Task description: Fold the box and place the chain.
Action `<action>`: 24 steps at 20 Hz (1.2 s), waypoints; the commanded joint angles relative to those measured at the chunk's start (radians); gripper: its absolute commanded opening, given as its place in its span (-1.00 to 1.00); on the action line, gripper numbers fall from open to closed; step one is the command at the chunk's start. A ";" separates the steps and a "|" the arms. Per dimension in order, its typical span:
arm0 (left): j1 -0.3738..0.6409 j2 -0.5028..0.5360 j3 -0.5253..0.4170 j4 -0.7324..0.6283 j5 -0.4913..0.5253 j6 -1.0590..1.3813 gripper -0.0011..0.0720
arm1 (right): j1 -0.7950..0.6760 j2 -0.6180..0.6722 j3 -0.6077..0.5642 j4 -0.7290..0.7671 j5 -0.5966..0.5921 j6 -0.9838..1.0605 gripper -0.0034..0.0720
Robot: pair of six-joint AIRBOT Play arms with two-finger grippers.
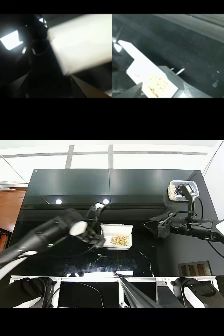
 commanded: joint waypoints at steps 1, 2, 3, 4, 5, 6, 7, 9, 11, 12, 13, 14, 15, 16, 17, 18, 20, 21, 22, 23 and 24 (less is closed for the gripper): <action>0.203 0.166 -0.101 -0.190 -0.051 0.497 0.59 | -0.027 0.003 0.001 -0.002 0.003 0.001 0.65; 0.307 0.203 -0.144 -0.325 -0.014 0.608 0.59 | -0.027 0.003 0.001 -0.006 -0.003 0.000 0.65; 0.427 0.230 -0.194 -0.519 0.015 0.740 0.59 | -0.027 0.003 0.001 -0.011 -0.016 0.001 0.65; 0.529 0.235 -0.240 -0.700 0.008 0.876 0.59 | -0.027 0.003 0.001 -0.011 -0.026 0.000 0.65; 0.613 0.232 -0.291 -0.846 0.006 1.001 0.59 | -0.027 0.003 0.001 -0.011 -0.033 0.001 0.65; 0.663 0.226 -0.335 -0.920 0.043 1.131 0.60 | -0.027 0.003 0.001 -0.011 -0.039 0.000 0.65; 0.688 0.219 -0.377 -0.958 0.099 1.298 0.92 | -0.027 0.003 0.001 -0.011 -0.049 0.000 0.65; 0.671 0.198 -0.424 -0.946 0.168 1.629 0.96 | -0.027 0.002 0.001 -0.018 -0.059 0.001 0.65; 0.614 0.161 -0.426 -0.881 0.183 1.921 0.95 | -0.027 0.002 0.001 -0.019 -0.056 0.001 0.65; 0.581 0.135 -0.426 -0.867 0.227 1.973 0.95 | -0.027 0.002 0.001 -0.018 -0.057 0.001 0.65; 0.550 0.097 -0.424 -0.867 0.282 1.989 0.95 | -0.027 0.002 0.001 -0.019 -0.061 0.001 0.65; 0.523 0.055 -0.414 -0.861 0.311 1.987 0.95 | -0.027 0.002 0.001 -0.019 -0.069 0.001 0.65; 0.499 0.005 -0.394 -0.848 0.305 1.989 0.95 | -0.027 0.002 0.001 -0.019 -0.080 0.001 0.65; 0.473 -0.038 -0.376 -0.849 0.304 1.989 0.95 | -0.027 0.002 0.001 -0.019 -0.085 0.001 0.65; 0.449 -0.068 -0.363 -0.847 0.305 1.993 0.95 | -0.027 0.002 0.001 -0.019 -0.082 0.001 0.65; 0.435 -0.089 -0.355 -0.841 0.308 2.003 0.95 | -0.027 0.002 0.001 -0.019 -0.075 0.000 0.65; 0.432 -0.110 -0.350 -0.846 0.307 2.004 0.95 | -0.027 0.002 0.001 -0.019 -0.059 0.000 0.65; 0.432 -0.112 -0.349 -0.846 0.307 2.007 0.95 | -0.027 0.002 0.001 -0.019 -0.057 0.000 0.65; 0.431 -0.112 -0.349 -0.848 0.306 2.007 0.95 | -0.027 0.002 0.001 -0.019 -0.058 0.000 0.65; 0.431 -0.112 -0.349 -0.855 0.300 2.007 0.95 | -0.027 0.002 0.001 -0.019 -0.058 0.000 0.65; 0.431 -0.112 -0.349 -0.866 0.286 2.013 0.95 | -0.027 0.002 0.001 -0.019 -0.058 0.000 0.65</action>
